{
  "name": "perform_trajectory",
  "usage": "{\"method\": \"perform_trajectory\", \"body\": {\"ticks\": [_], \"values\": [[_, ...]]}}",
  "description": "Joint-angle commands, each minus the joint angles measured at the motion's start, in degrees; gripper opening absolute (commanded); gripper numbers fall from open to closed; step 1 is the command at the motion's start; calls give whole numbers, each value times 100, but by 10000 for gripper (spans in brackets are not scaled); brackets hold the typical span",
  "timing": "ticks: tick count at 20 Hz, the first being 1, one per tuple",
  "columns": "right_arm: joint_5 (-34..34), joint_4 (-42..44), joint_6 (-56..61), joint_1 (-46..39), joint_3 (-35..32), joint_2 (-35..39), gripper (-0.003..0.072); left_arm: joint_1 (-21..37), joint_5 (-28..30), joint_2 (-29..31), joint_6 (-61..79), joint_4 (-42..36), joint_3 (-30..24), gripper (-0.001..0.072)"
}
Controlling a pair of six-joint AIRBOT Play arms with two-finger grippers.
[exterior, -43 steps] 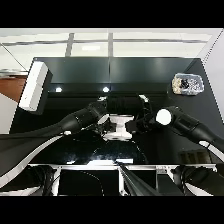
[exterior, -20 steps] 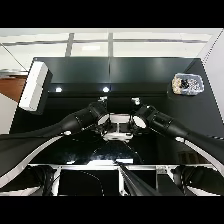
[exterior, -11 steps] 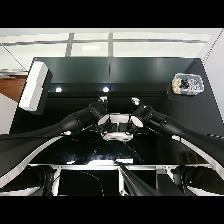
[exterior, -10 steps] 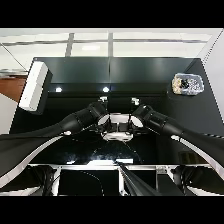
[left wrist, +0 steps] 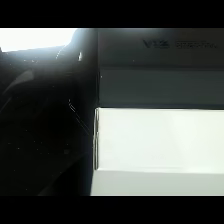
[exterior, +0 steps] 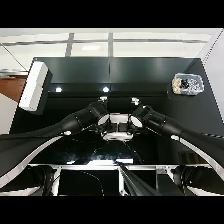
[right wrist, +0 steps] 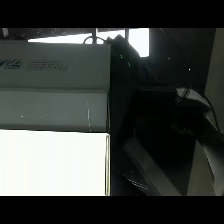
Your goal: Fold the box and place the chain.
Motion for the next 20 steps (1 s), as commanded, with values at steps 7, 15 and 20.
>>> {"method": "perform_trajectory", "body": {"ticks": [7,15,20], "values": [[199,-39,-350,2,2,48,443,4,15,2,11,2,0,31],[605,-20,-944,0,2,1152,444,4,13,2,11,2,0,31],[1088,-315,-1419,-184,2,2579,444,4,11,2,11,0,0,31]]}}
